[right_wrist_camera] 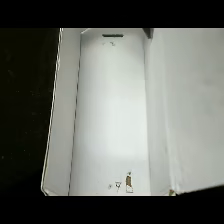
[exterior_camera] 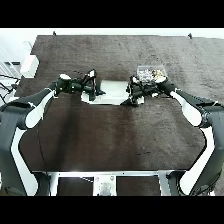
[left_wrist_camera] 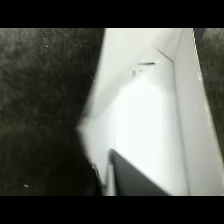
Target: Fold the box and place the chain.
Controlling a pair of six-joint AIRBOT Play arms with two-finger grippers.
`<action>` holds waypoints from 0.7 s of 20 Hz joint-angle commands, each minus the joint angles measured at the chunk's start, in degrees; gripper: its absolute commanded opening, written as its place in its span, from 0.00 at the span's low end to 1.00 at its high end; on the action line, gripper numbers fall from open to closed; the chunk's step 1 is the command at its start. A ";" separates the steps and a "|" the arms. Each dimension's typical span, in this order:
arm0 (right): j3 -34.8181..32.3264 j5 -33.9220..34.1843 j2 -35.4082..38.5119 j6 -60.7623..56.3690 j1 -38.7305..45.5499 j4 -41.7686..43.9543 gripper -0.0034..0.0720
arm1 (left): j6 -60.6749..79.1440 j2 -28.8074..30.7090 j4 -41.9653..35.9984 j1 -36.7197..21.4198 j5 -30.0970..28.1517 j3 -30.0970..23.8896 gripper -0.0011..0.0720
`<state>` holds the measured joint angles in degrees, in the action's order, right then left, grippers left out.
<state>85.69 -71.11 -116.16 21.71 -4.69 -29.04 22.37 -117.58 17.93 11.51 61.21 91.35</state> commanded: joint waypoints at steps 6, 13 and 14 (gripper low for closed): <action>-0.02 0.13 0.00 -0.04 0.00 0.09 0.84 | 0.17 0.15 0.02 -2.58 6.03 1.62 0.46; -0.02 0.13 0.00 -0.04 0.00 0.09 0.84 | 0.15 5.31 -0.44 -8.76 13.53 2.36 0.46; -0.02 0.13 0.00 -0.04 0.00 0.09 0.84 | 0.15 6.49 -0.72 -9.16 14.34 2.38 0.45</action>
